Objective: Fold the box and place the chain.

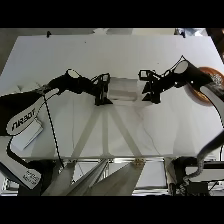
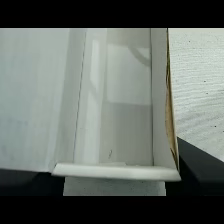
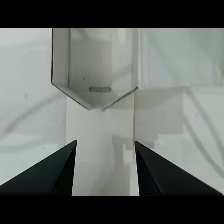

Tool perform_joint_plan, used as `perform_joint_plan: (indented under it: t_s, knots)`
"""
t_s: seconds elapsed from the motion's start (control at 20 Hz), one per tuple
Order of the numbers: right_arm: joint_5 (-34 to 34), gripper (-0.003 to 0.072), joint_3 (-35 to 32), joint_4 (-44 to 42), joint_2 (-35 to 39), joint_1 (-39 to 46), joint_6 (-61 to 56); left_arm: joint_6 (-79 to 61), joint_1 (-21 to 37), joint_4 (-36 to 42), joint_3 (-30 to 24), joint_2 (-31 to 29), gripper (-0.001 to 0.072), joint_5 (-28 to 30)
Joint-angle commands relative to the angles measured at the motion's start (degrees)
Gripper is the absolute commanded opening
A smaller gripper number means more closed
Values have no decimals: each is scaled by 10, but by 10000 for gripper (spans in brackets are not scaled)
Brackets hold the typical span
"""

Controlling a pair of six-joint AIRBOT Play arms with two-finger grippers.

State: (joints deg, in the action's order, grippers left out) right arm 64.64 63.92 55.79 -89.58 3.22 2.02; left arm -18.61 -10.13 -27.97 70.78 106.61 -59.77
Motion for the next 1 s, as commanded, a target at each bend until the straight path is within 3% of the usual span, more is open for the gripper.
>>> perform_joint_plan:
  t_s: [0.0,0.3,0.4,0.6,0.95]
  knots:
    - [-13,406,0,-47,-19,-3,33,0,0,0,0,0,516,0]
    - [-18,389,0,-46,-20,-33,45,0,0,0,0,0,516,0]
    - [-23,290,0,-45,-21,-40,45,0,0,0,0,0,516,0]
    - [-26,233,0,-39,-22,-43,45,0,0,0,0,0,516,0]
    - [-29,234,0,-59,-24,-43,41,0,0,0,0,0,516,0]
